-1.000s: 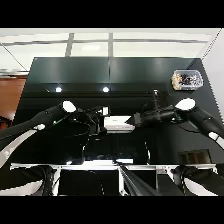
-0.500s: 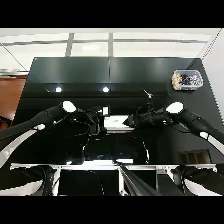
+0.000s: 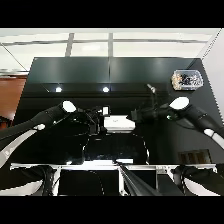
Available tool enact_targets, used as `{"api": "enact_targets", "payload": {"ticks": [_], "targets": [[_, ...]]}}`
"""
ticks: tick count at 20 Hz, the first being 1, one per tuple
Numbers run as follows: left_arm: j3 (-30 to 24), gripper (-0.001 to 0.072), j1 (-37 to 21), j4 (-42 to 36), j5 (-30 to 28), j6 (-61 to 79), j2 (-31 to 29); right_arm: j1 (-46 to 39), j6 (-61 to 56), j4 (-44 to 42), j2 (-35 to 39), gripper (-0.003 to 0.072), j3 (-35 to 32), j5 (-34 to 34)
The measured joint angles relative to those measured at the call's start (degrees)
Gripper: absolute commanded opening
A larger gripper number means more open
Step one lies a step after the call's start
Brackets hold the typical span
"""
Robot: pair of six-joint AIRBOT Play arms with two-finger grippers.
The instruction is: Fold the box and place the chain.
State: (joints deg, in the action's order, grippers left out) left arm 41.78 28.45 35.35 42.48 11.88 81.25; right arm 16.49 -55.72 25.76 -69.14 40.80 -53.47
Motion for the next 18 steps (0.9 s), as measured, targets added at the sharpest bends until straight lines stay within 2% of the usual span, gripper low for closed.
{"api": "enact_targets", "payload": {"ticks": [2,3,4,7,10,14,18], "targets": [[0.0,0.0454,0.0,0.0,0.04,-0.04,0.0,-4.02,0.11,4.59,2.03,0.0014,4.48,-8.48],[0.04,0.0669,0.0,0.13,0.09,-0.5,-0.09,-6.75,-0.42,7.8,3.28,0.0014,7.08,-11.65],[0.17,0.0717,0.0,0.42,0.17,-1.2,-0.33,-9.79,-1.68,12.2,4.57,0.0013,9.2,-15.1],[1.29,0.0718,0.0,1.53,0.35,-3.98,-2.43,-18.84,-4.9,22.27,8.04,0.0014,12.61,-21.18],[2.64,0.0717,0.0,5.55,1.99,-8.81,-6.36,-26.38,-6.38,28.2,9.9,0.0013,13.84,-25.7],[4.28,0.0711,1.18,8.66,5.57,-14.16,-9.68,-31.04,-7.28,30.71,10.71,0.0014,13.97,-25.51],[9.01,0.0711,5.22,9.62,6.67,-18.43,-6.75,-32.3,-7.45,29.33,10.88,0.0013,13.49,-23.61]]}}
